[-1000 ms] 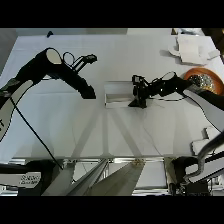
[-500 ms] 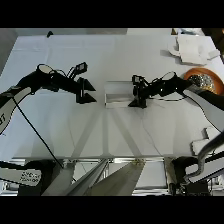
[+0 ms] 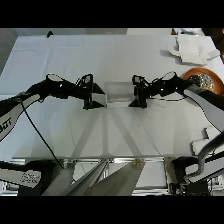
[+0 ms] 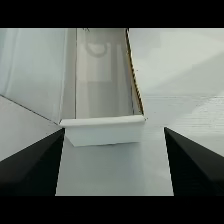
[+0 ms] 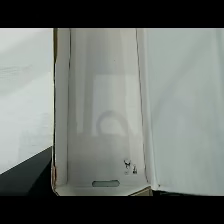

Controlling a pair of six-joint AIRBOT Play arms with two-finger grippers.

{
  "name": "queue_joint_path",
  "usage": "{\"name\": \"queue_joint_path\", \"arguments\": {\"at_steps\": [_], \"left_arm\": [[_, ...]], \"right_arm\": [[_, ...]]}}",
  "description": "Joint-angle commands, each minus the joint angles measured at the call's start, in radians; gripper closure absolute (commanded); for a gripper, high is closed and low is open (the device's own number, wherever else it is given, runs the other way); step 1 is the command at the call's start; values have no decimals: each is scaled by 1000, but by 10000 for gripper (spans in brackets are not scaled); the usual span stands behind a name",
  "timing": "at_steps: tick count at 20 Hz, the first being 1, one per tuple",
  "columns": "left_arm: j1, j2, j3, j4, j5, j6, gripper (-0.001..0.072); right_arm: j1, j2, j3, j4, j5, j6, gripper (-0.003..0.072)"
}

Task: Fold the box and place the chain.

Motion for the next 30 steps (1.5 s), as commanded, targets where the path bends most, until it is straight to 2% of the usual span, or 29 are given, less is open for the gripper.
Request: {"name": "queue_joint_path", "arguments": {"at_steps": [1, 7, 13, 17, 25, 30], "left_arm": [[-37, -2, -4, -20, 44, 8, 7], [-29, -2, -4, -16, 101, -99, 11], [-29, -5, -4, -17, 107, -87, 10], [-32, -49, -4, -17, 126, -91, 11], [-80, -48, 0, -19, 215, -79, 12], [-100, -48, 0, -19, 220, -15, 12]], "right_arm": [[1, 0, 0, 5, 0, 0, 203], [1, 0, 0, 5, 0, 0, 203], [1, 0, 0, 5, 0, 0, 203], [1, 0, 0, 5, 0, 0, 203], [1, 0, 0, 5, 0, 0, 203], [1, 0, 0, 5, 0, 0, 203]]}}
